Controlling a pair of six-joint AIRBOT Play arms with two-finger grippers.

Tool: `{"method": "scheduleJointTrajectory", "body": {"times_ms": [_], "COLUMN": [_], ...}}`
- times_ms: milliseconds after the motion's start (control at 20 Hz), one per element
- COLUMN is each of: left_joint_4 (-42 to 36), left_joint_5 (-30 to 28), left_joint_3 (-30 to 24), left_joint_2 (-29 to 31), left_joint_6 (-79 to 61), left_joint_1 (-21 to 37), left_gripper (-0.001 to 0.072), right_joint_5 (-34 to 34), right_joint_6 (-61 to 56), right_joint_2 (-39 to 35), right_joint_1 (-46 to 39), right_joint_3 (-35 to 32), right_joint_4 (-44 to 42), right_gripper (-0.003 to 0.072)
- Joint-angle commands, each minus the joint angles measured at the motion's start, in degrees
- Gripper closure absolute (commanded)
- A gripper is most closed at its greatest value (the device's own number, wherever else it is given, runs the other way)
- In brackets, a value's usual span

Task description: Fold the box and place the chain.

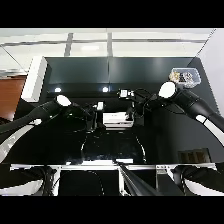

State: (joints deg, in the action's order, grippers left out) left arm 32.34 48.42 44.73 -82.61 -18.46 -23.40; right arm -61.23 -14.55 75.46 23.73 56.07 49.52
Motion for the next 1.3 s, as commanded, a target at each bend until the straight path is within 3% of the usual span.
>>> {"method": "scheduleJointTrajectory", "body": {"times_ms": [0, 200, 300, 1250], "left_joint_4": [0.0, 0.0, 0.0, 0.0], "left_joint_5": [0.0, 0.0, 0.0, 0.0], "left_joint_3": [0.0, 0.0, 0.0, 0.0], "left_joint_2": [0.0, 0.0, 0.0, 0.0], "left_joint_6": [0.0, 0.0, 0.0, 0.0], "left_joint_1": [0.0, 0.0, 0.0, 0.0], "left_gripper": [0.0309, 0.0308, 0.0308, 0.0309], "right_joint_5": [-0.1, -0.5, -0.5, -0.4], "right_joint_6": [0.0, 0.0, -0.1, -0.2], "right_joint_2": [0.0, 0.0, 0.0, -0.3], "right_joint_1": [0.0, 0.0, 0.0, 0.0], "right_joint_3": [0.0, 0.0, 0.0, -3.2], "right_joint_4": [0.3, 0.3, 0.3, 0.0], "right_gripper": [0.0459, 0.0457, 0.0419, 0.0419]}}
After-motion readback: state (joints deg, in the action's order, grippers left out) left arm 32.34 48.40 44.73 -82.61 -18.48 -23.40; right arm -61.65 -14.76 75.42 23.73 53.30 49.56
